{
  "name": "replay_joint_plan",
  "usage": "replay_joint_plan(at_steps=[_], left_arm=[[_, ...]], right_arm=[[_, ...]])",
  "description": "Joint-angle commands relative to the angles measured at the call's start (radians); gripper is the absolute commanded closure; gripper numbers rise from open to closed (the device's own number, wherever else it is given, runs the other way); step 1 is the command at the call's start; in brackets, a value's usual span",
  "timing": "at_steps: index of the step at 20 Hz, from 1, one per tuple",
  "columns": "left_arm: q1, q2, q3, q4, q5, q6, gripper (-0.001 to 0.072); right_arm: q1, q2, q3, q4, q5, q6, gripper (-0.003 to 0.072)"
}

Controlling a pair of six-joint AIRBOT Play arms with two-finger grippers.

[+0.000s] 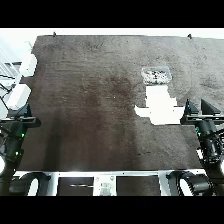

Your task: Fold the box and place the chain.

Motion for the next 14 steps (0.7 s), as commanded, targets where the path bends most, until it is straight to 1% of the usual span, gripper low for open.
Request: replay_joint_plan(at_steps=[1, 6, 9, 10, 12, 14], left_arm=[[0.001, 0.0, 0.001, 0.0, 0.0, 0.0, 0.069], [0.001, 0.0, 0.001, 0.0, 0.0, 0.0, 0.069], [0.001, 0.0, 0.001, 0.0, 0.0, 0.0, 0.069], [0.001, 0.0, 0.001, 0.0, 0.0, 0.0, 0.069], [0.001, 0.0, 0.001, 0.0, 0.0, 0.0, 0.069], [0.001, 0.0, 0.001, 0.0, 0.0, 0.0, 0.069]], right_arm=[[0.0, 0.0, -0.001, 0.0, 0.0, 0.0, 0.0172], [0.0, 0.0, 0.002, 0.0, 0.001, 0.0, 0.0171], [-0.001, -0.01, 0.051, 0.0, -0.024, -0.019, 0.0174], [-0.001, -0.031, 0.076, 0.0, -0.057, -0.018, 0.0197], [-0.009, -0.131, 0.143, 0.004, -0.139, -0.018, 0.0212], [-0.06, -0.267, 0.22, 0.031, -0.142, -0.011, 0.0212]])
